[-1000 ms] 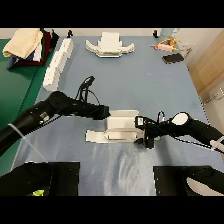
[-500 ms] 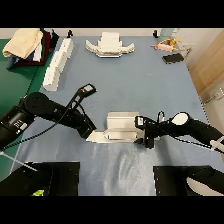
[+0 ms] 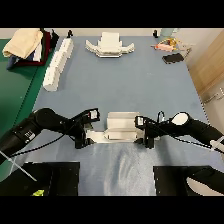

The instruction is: Fold the box.

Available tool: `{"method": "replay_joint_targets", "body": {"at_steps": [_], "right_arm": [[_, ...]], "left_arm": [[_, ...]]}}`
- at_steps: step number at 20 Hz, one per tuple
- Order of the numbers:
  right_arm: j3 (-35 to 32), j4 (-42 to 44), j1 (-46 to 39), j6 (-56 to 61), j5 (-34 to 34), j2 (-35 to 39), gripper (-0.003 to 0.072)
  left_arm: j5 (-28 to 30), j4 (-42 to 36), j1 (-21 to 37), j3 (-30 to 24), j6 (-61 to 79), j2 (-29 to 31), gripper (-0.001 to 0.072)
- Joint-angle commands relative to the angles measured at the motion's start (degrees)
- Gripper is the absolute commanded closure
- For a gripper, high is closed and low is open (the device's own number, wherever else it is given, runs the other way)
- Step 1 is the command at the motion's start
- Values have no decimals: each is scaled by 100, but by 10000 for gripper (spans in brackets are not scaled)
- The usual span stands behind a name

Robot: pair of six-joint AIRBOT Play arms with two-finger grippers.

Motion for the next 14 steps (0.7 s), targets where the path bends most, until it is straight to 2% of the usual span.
{"method": "replay_joint_targets", "body": {"at_steps": [1, 6, 9, 10, 11, 14], "right_arm": [[4, 0, 0, 0, 0, 4, 166], [4, 0, 0, 0, 0, 4, 166], [4, 0, 0, 0, 0, 4, 166], [4, 0, 0, 0, 0, 4, 166], [4, 0, 0, 0, 0, 4, 166], [4, 0, 0, 0, 0, 4, 166]], "left_arm": [[800, -1102, -103, -522, 1714, -199, 30], [1414, -1954, -221, -511, 2280, -822, 31], [1399, -2129, -258, -411, 2358, -1073, 47], [1399, -2155, -310, -391, 2382, -1110, 179], [1401, -2173, -369, -376, 2382, -1141, 251], [1421, -2505, -511, -376, 2614, -1239, 258]]}}
